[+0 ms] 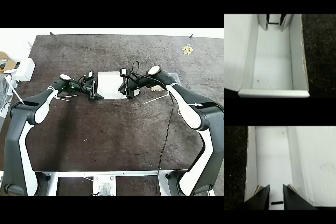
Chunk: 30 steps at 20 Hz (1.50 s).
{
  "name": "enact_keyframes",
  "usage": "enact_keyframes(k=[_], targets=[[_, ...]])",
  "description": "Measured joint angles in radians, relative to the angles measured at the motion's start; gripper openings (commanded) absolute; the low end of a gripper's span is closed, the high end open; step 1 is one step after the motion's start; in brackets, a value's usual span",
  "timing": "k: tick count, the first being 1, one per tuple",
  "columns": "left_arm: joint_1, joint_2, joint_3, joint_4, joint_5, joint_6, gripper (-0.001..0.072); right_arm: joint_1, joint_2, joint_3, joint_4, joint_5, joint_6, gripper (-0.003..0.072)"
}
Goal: Fold the box and place the chain.
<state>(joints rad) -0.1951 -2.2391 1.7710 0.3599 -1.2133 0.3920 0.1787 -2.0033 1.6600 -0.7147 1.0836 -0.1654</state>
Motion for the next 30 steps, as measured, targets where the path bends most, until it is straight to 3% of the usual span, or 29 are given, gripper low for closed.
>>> enact_keyframes(k=[3,4,5,6,11,13,15,16,17,21,26,27,30], targets=[[0.000,0.000,0.000,0.000,0.000,0.000,0.0349,0.001,-0.004,0.000,0.010,0.006,0.000,0.0227],[0.000,0.000,0.000,-0.001,0.000,0.000,0.0349,0.001,-0.005,0.000,0.011,0.008,0.000,0.0303],[0.000,0.000,0.000,-0.001,0.000,0.000,0.0349,0.001,-0.005,0.000,0.013,0.009,0.000,0.0561],[0.000,0.000,0.000,-0.001,0.000,0.000,0.0349,0.001,-0.006,0.000,0.015,0.009,0.000,0.0589],[0.000,0.000,0.000,0.000,-0.002,0.001,0.0349,0.001,-0.005,0.001,-0.008,0.014,0.000,0.0590],[0.000,0.000,0.000,-0.001,-0.002,0.000,0.0349,0.000,-0.005,0.001,-0.028,0.016,0.001,0.0325],[0.000,0.000,0.000,-0.002,-0.002,0.000,0.0349,-0.002,0.001,0.000,-0.053,0.015,0.007,0.0311],[0.000,0.000,0.000,-0.002,-0.001,0.000,0.0349,-0.002,0.010,0.002,-0.066,0.015,0.022,0.0144],[0.000,0.000,0.000,-0.002,0.000,0.000,0.0349,-0.002,0.019,0.003,-0.087,0.013,0.046,0.0084],[0.000,0.000,0.000,-0.003,0.002,-0.001,0.0349,-0.003,0.080,0.005,-0.209,0.002,0.208,0.0081],[0.000,0.000,0.000,-0.003,0.002,0.000,0.0349,-0.024,0.198,0.006,-0.351,-0.001,0.552,0.0079],[0.000,0.000,0.000,-0.003,0.002,0.000,0.0349,-0.042,0.217,0.006,-0.370,0.004,0.632,0.0000],[0.000,0.000,0.000,-0.003,0.002,0.000,0.0349,-0.114,0.248,0.002,-0.393,0.065,0.859,0.0002]])
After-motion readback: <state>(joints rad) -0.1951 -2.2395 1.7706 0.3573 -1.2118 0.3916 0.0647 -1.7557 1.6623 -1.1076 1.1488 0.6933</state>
